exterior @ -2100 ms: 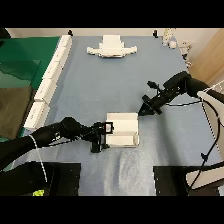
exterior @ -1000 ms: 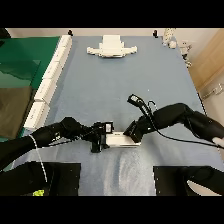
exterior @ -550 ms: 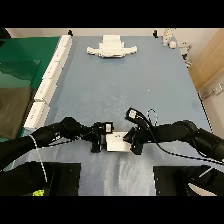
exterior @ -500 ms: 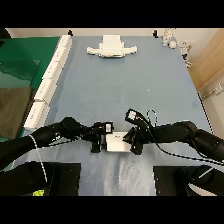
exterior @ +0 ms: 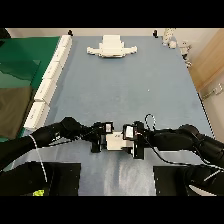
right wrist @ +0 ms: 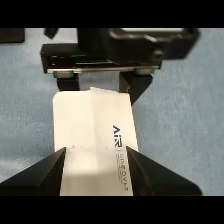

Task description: Fold the box.

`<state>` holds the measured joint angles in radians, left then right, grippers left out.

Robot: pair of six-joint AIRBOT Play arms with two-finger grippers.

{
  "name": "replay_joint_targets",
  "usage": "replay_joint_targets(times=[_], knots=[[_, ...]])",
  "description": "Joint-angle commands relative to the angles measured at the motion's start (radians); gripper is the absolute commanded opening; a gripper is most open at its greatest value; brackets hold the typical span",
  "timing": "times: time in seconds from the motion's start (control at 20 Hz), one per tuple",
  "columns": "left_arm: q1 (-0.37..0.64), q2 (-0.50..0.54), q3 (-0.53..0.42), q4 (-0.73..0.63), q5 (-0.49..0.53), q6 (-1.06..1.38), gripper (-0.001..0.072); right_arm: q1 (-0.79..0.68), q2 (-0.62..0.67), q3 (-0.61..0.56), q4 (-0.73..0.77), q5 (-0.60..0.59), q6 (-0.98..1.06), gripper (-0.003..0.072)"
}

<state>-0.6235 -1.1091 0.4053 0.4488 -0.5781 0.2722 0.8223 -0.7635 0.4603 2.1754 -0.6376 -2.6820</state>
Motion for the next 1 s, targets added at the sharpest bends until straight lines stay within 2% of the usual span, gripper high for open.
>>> replay_joint_targets(times=[0.0,0.2,0.55,0.7,0.95], knots=[[0.000,0.000,0.000,0.000,0.001,0.000,0.0427,0.015,-0.004,-0.005,-0.012,0.021,-0.109,0.0593],[0.000,0.000,0.000,0.000,0.000,0.000,0.0427,0.015,-0.003,-0.031,-0.017,0.105,-0.156,0.0591],[0.000,0.000,0.000,0.000,0.000,0.000,0.0427,0.015,-0.002,-0.097,0.032,0.141,-0.243,0.0584],[0.000,0.000,0.000,0.000,0.000,0.000,0.0427,0.016,-0.002,-0.102,0.019,0.216,-0.244,0.0520],[0.000,0.000,0.000,0.000,0.000,0.000,0.0427,0.071,-0.002,-0.102,-0.064,0.252,-0.156,0.0520]])
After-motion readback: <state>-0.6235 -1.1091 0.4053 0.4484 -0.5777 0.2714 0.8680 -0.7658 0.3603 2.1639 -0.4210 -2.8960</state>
